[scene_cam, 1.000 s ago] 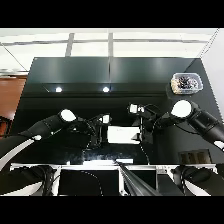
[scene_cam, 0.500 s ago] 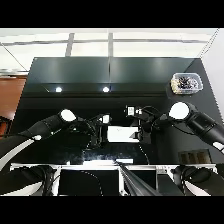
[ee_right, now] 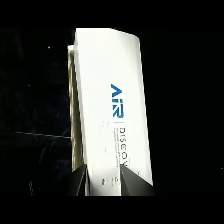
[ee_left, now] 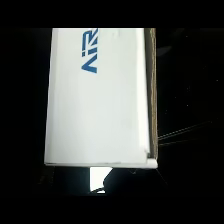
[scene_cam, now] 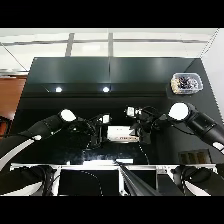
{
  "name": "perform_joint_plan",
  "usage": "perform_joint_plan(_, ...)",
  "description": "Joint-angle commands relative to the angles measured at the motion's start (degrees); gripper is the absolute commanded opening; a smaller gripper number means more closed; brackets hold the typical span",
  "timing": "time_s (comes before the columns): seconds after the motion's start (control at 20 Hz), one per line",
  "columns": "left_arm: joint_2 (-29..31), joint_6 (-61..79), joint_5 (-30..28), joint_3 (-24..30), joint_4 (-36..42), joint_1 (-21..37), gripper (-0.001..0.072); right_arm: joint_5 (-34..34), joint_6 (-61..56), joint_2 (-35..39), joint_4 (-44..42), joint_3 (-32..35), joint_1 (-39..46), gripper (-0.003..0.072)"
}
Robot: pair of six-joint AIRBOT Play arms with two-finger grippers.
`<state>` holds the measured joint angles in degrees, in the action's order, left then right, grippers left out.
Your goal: Fold the box and place the chain.
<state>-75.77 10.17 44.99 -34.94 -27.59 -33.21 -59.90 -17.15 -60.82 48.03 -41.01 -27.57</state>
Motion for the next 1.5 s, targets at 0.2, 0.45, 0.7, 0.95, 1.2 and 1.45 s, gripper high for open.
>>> perform_joint_plan(0.2, -0.04, 0.04, 0.02, -0.07, -0.02, 0.0, 0.0344, -0.31, -0.46, 0.0, 0.02, 0.02, -0.07, 0.0235)
perform_joint_plan(0.45, -0.04, 0.04, 0.02, -0.07, -0.02, 0.0, 0.0343, -0.5, -0.46, 0.0, 0.02, 0.39, -0.07, 0.0236)
perform_joint_plan(0.7, -0.04, 0.04, 0.02, -0.07, -0.02, 0.0, 0.0344, -1.11, -0.46, 0.0, 0.0, 0.92, -0.07, 0.0278)
perform_joint_plan(0.95, -0.04, 0.07, 0.02, -0.07, -0.02, 0.0, 0.0344, -1.14, -0.46, 0.0, -0.79, 1.05, -0.07, 0.0279)
perform_joint_plan(1.2, -0.04, 0.04, 0.02, -0.07, -0.02, 0.0, 0.0343, -1.31, -0.46, -0.04, -1.03, 1.18, -0.07, 0.0279)
perform_joint_plan(1.45, -0.04, 0.07, 0.02, -0.07, -0.02, 0.0, 0.0344, -1.33, -0.87, -0.07, -1.05, 1.53, -0.07, 0.028)
